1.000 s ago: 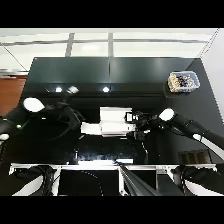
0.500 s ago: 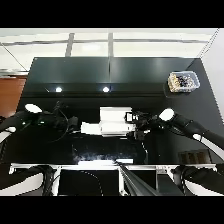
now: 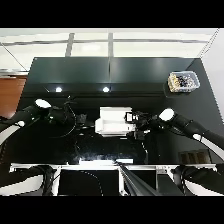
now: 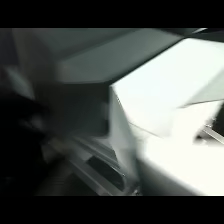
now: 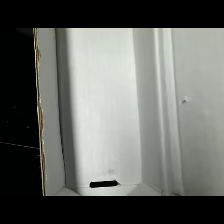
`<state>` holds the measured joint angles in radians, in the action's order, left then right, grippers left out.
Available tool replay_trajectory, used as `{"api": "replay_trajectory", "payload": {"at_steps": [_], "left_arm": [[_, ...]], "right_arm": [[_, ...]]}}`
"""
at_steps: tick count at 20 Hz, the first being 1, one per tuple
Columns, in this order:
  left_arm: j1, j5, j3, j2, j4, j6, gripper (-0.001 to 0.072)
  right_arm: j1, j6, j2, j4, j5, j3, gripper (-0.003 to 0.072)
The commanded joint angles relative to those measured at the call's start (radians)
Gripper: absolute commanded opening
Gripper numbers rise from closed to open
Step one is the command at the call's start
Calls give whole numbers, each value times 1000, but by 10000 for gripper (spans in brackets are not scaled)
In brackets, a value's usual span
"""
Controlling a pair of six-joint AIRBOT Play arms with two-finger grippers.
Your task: Fold the box and place the chain.
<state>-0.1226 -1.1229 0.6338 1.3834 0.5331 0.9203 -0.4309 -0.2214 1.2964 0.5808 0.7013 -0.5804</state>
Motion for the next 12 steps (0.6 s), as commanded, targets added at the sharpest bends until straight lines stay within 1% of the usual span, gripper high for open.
{"api": "replay_trajectory", "payload": {"at_steps": [1,3,4,6,7,8,10,12], "left_arm": [[1,-82,42,0,-30,-49,647],[-30,-117,60,-2,-29,-48,647],[-54,-110,65,-4,-21,-30,647],[-109,-68,80,-4,-6,28,645],[-137,-37,91,-4,-4,76,629],[-161,1,105,-4,15,138,629],[-211,58,145,-7,94,244,629],[-267,72,187,-11,217,422,629]], "right_arm": [[0,0,0,0,0,0,498],[0,0,0,0,0,0,497],[0,0,0,0,0,0,498],[0,0,0,0,0,0,497],[0,0,0,0,0,0,498],[0,0,0,0,0,0,498],[0,0,0,0,0,0,498],[0,0,0,0,0,0,498]]}}
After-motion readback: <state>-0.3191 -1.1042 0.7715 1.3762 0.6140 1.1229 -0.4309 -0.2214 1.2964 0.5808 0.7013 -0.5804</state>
